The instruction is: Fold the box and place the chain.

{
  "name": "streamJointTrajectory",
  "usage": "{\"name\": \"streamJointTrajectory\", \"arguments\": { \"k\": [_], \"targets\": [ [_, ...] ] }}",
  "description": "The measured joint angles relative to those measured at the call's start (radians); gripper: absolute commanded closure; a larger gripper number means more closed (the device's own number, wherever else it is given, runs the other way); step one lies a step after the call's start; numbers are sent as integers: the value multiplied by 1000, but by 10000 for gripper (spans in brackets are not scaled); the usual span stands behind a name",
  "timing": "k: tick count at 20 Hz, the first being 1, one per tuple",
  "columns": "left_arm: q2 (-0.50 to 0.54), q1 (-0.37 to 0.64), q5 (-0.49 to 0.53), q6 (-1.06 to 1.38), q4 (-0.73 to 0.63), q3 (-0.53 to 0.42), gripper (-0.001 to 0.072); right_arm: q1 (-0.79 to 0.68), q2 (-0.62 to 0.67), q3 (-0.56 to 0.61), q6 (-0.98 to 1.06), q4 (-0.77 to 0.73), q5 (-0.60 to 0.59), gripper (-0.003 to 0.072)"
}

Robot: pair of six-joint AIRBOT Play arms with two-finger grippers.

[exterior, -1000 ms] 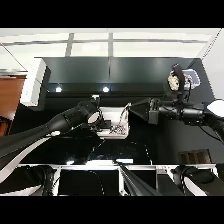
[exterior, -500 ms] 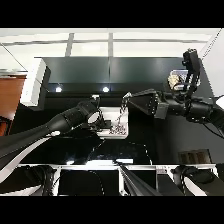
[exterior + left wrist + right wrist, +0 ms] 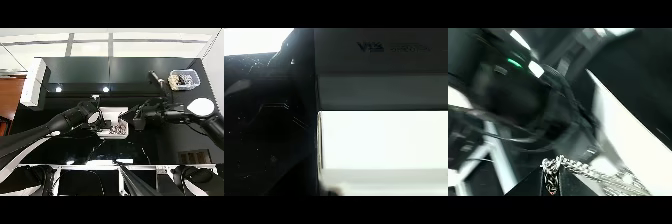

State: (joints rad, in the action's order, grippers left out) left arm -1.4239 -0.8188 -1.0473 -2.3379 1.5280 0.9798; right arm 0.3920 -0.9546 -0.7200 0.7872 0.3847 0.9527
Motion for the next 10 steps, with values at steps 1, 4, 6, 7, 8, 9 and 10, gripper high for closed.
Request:
{"name": "streamJointTrajectory", "arguments": {
  "k": [1, 4, 6, 7, 8, 9, 10],
  "targets": [
    [0, 0, 0, 0, 0, 0, 680, 7, -11, 0, 10, 23, -16, 449],
    [0, 0, 0, 0, 0, 0, 680, 5, -29, 0, 34, 68, -50, 340],
    [0, 0, 0, 0, 0, 0, 680, -34, -31, 0, 42, 97, -45, 339],
    [0, 0, 0, 0, 0, 0, 680, -63, -31, 0, 50, 108, -35, 340],
    [0, 0, 3, 0, 0, 0, 680, -100, -32, 0, 60, 119, -17, 339],
    [0, 0, 10, 0, 0, 0, 680, -141, -32, 0, 75, 126, 0, 340],
    [0, 0, 16, 0, 0, 0, 680, -178, -32, 0, 85, 132, 12, 340]
  ]
}}
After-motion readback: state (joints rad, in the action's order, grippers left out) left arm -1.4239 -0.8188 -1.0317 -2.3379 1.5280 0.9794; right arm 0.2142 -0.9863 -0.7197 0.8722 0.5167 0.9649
